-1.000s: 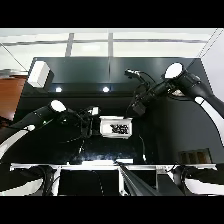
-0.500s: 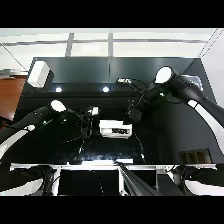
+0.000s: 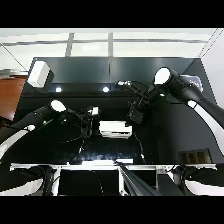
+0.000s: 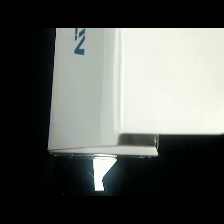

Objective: Fold the box and place the chain.

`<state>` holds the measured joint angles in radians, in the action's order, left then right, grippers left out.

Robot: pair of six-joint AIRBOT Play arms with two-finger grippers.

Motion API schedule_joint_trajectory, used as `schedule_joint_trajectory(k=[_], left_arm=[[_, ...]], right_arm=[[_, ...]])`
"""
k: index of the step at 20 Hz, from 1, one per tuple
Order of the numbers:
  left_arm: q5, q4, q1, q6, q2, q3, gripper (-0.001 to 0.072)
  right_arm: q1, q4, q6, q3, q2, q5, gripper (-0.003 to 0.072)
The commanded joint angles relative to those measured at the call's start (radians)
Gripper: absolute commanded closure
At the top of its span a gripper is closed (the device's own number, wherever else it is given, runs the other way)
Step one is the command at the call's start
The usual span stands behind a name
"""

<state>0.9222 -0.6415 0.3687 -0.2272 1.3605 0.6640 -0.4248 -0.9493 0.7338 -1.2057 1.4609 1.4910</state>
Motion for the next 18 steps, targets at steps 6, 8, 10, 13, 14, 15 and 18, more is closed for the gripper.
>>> schedule_joint_trajectory(k=[6,8,10,13,14,15,18], left_arm=[[0.0,0.0,-0.001,0.0,0.0,0.0,0.0275],[-0.001,0.001,-0.001,0.0,0.0,0.0,0.0275],[-0.002,0.002,-0.001,0.001,0.0,0.0,0.0275],[-0.002,0.002,-0.001,0.001,0.0,0.0,0.0275],[-0.002,0.002,-0.001,0.001,0.0,0.0,0.0275],[-0.002,0.002,-0.001,0.001,0.0,0.0,0.0275],[-0.002,0.002,-0.001,0.001,0.0,0.0,0.0275]], right_arm=[[-0.04,-0.054,0.018,-0.002,-0.004,0.027,-0.0034],[-0.04,-0.058,0.018,-0.002,-0.01,0.031,-0.0034],[-0.048,-0.079,0.018,-0.002,-0.011,0.032,-0.0034],[-0.077,-0.13,0.031,-0.001,-0.011,0.017,-0.0033],[-0.085,-0.146,0.042,-0.002,-0.011,-0.002,-0.0033],[-0.093,-0.169,0.052,-0.001,-0.011,-0.02,-0.0032],[-0.111,-0.204,0.06,-0.002,-0.011,-0.038,-0.0024]])
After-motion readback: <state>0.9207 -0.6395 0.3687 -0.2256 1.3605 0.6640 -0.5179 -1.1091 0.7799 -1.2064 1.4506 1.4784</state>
